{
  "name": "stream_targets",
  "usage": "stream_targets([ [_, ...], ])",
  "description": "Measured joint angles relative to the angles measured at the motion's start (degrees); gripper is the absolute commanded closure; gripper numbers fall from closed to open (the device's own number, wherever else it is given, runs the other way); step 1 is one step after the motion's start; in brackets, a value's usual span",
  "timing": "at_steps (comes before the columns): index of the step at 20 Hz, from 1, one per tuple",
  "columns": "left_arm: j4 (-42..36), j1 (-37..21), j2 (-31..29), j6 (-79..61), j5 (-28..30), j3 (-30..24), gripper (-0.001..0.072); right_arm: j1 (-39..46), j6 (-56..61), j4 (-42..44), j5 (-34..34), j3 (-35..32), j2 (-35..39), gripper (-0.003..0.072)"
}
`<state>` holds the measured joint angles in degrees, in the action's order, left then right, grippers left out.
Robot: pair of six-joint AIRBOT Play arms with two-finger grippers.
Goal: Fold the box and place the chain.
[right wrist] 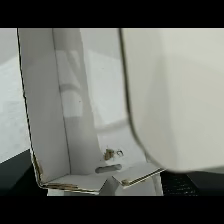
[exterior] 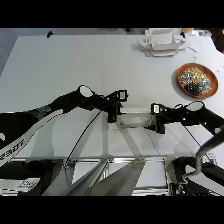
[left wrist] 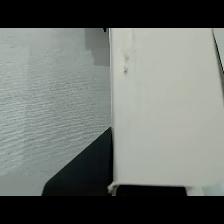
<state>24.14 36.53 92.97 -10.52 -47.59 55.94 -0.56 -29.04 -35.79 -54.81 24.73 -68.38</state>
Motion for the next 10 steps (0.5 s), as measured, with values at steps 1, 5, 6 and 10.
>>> stream_targets([
  [1,0.0,0.0,0.0,0.0,0.0,0.0,0.0699,-0.2,0.1,0.0,0.0,0.0,-0.1,0.0048],
  [5,0.0,0.0,0.0,0.0,0.1,0.0,0.0699,-0.5,0.5,-0.1,0.0,0.0,-0.3,0.0101],
  [6,0.0,0.0,0.0,0.0,0.1,0.0,0.0699,-0.6,0.5,-0.1,0.1,0.0,-0.6,0.0142],
  [10,-0.1,0.0,0.0,0.0,0.1,0.0,0.0699,-0.7,0.5,-0.4,0.5,0.0,-2.0,0.0175],
])
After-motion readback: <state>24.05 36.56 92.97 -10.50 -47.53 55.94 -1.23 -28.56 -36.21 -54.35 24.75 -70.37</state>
